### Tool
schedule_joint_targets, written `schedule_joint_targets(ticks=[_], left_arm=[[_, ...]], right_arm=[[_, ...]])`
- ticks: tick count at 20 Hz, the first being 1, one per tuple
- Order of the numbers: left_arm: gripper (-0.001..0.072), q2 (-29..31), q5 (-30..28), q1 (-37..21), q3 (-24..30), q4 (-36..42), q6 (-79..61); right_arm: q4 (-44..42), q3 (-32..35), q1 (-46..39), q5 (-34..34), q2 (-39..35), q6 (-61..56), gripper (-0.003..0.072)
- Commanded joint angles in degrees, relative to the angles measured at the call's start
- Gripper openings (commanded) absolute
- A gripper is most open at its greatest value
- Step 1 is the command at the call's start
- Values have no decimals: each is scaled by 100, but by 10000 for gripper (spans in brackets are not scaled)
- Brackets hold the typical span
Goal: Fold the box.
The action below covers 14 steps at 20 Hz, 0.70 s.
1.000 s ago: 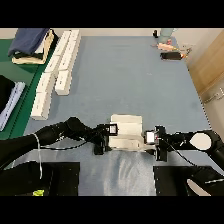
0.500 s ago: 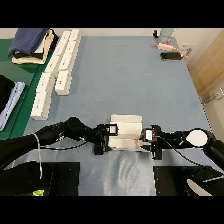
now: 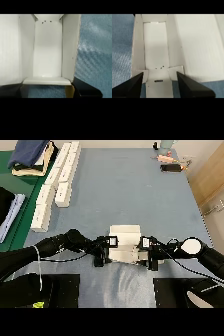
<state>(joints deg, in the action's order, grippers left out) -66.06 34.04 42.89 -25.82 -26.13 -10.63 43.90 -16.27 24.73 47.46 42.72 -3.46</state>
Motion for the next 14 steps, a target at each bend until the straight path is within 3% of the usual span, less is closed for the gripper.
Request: schedule_joint_targets(ticks=[1,6,9,11,13,14], left_arm=[[518,-2,0,-2,0,0,0],[518,-2,0,-2,0,0,0],[518,-2,0,-4,0,0,0],[518,-2,0,-2,0,0,0],[519,-2,0,-2,0,0,0],[518,-2,0,-2,0,0,0]], right_arm=[[74,2,4,-87,76,9,673],[129,0,2,-2,24,-74,656],[682,-24,2,48,-221,-1117,610],[1624,-120,2,136,-479,-2977,319],[2566,-264,2,435,-778,-5060,97],[2909,-365,2,625,-914,-5901,21]])
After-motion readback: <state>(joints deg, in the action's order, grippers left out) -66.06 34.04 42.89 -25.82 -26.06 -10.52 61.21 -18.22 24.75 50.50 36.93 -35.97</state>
